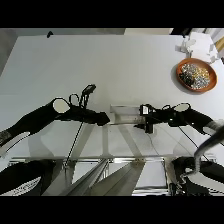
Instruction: Fold the box and place the chain.
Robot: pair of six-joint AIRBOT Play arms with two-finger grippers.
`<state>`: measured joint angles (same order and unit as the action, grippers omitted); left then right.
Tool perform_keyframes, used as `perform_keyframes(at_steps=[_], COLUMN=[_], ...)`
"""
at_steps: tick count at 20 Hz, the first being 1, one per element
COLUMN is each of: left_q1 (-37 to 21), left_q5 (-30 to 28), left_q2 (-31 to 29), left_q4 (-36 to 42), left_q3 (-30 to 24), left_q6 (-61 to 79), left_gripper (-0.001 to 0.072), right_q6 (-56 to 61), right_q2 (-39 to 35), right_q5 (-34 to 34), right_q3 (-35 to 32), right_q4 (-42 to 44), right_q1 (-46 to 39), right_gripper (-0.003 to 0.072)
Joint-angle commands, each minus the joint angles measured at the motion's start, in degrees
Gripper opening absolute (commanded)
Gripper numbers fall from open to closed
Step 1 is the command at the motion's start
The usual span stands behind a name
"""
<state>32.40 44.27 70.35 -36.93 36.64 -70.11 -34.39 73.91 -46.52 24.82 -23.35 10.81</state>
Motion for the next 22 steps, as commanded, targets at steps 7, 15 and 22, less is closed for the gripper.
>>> perform_keyframes(at_steps=[7,15,22], left_q1=[1.4,7.0,10.6], left_q5=[-3.2,1.1,7.8], left_q2=[0.0,7.3,10.1], left_q4=[1.5,-17.1,-31.0], left_q3=[0.1,11.9,18.2], left_q6=[0.3,-18.0,-34.0], left_gripper=[0.0411,0.0411,0.0411], right_q6=[0.0,0.0,0.0], right_q2=[0.0,0.0,0.0], right_q5=[0.0,0.0,0.0], right_q3=[0.0,0.0,0.0], right_q4=[0.0,0.0,0.0], right_q1=[0.0,0.0,0.0], right_gripper=[0.0402,0.0402,0.0402])
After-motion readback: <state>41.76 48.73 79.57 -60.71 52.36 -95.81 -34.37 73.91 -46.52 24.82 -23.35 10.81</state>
